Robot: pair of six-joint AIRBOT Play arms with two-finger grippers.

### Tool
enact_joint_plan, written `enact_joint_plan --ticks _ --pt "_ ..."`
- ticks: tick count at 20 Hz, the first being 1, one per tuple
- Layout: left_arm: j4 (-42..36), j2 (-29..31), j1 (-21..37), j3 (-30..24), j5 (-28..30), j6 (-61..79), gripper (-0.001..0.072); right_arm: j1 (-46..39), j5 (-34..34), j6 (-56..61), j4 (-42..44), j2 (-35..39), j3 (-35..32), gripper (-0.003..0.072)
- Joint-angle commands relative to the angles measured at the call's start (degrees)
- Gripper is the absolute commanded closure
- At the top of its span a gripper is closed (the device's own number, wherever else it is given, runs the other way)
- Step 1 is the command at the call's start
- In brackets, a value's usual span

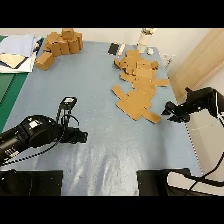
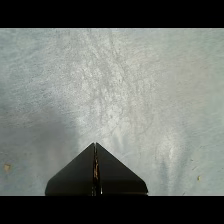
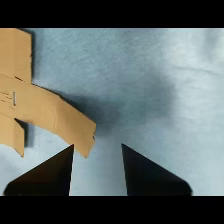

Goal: Fold the box.

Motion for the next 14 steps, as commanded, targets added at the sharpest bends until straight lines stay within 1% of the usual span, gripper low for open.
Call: enact_joint_plan --ticks 1,3,7,9,11,13,14 --pt "0.02 0.02 0.00 -0.02 2.01 0.00 0.0697 -2.95 2.95 -9.40 10.32 -3.19 -2.08 0.0253" --pt "-0.07 0.02 0.00 -0.02 1.97 0.00 0.0697 -2.54 3.89 -12.15 14.60 -5.35 -2.05 0.0253" --pt "-1.55 0.02 0.00 -0.02 1.99 0.00 0.0697 0.15 3.91 -15.23 16.50 -8.48 -2.05 0.0253" --pt "-1.95 0.02 0.00 -0.02 1.99 0.00 0.0697 1.73 4.70 -17.92 19.04 -8.68 -2.05 0.0325" --pt "-2.91 0.02 0.00 -0.02 2.03 0.00 0.0697 3.15 7.30 -18.53 20.26 -8.68 -2.03 0.0326" --pt "-3.17 0.02 0.00 -0.02 2.01 0.00 0.0697 4.28 9.49 -18.91 20.39 -8.68 -1.99 0.0393" --pt "-3.52 0.02 0.00 -0.02 2.01 0.00 0.0697 4.59 9.86 -18.95 20.41 -8.79 -1.99 0.0396"
